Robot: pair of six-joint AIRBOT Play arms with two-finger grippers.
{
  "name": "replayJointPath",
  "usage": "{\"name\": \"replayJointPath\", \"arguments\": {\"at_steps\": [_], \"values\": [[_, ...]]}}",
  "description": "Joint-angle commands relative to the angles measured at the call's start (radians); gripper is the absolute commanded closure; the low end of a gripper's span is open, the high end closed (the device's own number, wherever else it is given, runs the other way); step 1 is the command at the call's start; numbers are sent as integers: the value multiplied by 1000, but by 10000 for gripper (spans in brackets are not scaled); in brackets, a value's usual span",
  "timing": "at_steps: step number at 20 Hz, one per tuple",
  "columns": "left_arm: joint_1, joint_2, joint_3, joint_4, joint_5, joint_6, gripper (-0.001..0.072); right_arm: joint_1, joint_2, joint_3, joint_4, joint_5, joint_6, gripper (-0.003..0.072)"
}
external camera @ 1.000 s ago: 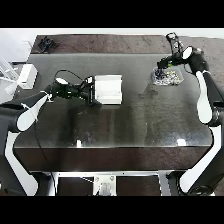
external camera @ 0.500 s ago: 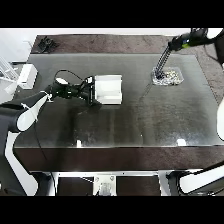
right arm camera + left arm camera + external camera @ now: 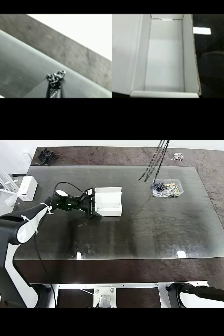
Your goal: Fold the box and place the chain.
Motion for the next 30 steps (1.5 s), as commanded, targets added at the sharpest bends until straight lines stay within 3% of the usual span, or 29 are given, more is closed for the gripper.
{"name": "replayJointPath", "arguments": {"at_steps": [1,8,17,26,30], "values": [[0,0,0,0,0,0,198,85,40,1,0,0,0,676],[0,0,0,0,0,0,198,234,39,-31,0,52,12,676],[0,0,0,0,0,0,198,257,7,-198,95,40,34,676],[0,0,0,0,0,0,198,267,-37,-397,189,-91,33,676],[0,0,0,0,0,0,198,275,-95,-512,202,-207,33,676]]}}
